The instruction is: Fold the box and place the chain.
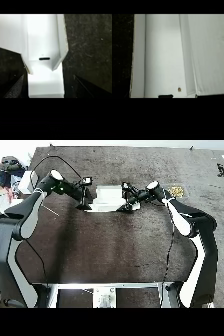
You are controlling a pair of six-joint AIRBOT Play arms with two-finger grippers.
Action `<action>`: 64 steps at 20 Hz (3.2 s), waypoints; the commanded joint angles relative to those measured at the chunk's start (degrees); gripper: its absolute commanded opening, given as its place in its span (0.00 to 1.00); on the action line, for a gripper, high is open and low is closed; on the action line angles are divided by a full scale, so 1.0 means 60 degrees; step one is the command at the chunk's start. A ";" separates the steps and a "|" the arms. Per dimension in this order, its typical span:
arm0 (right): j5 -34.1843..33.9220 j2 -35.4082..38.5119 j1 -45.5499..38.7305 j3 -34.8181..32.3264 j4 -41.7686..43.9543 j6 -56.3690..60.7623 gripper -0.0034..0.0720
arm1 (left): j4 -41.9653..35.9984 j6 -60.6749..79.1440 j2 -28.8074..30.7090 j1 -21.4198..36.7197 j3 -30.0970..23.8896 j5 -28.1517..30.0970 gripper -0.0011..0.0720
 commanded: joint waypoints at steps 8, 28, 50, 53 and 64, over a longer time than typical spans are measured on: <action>0.0004 -0.0004 0.0007 -0.0004 0.0004 0.0004 0.66 | -0.0040 -0.0004 -0.0033 -0.0546 -0.0539 0.1479 0.93; 0.0004 -0.0004 0.0007 -0.0004 0.0004 0.0004 0.66 | -0.1628 -0.0102 -0.0284 -0.0546 -0.0539 0.1151 0.24; 0.0004 -0.0004 0.0007 -0.0004 0.0004 0.0004 0.66 | -0.1836 -0.0117 -0.0302 -0.0543 -0.0539 0.1155 0.98; 0.0004 -0.0004 0.0007 -0.0004 0.0004 0.0007 0.66 | -0.1610 -0.0219 -0.0302 -0.0517 -0.0539 0.1140 0.88; 0.0007 -0.0004 0.0007 -0.0004 0.0007 0.0004 0.66 | -0.1617 -0.2182 0.0597 0.0280 -0.0474 0.0510 0.03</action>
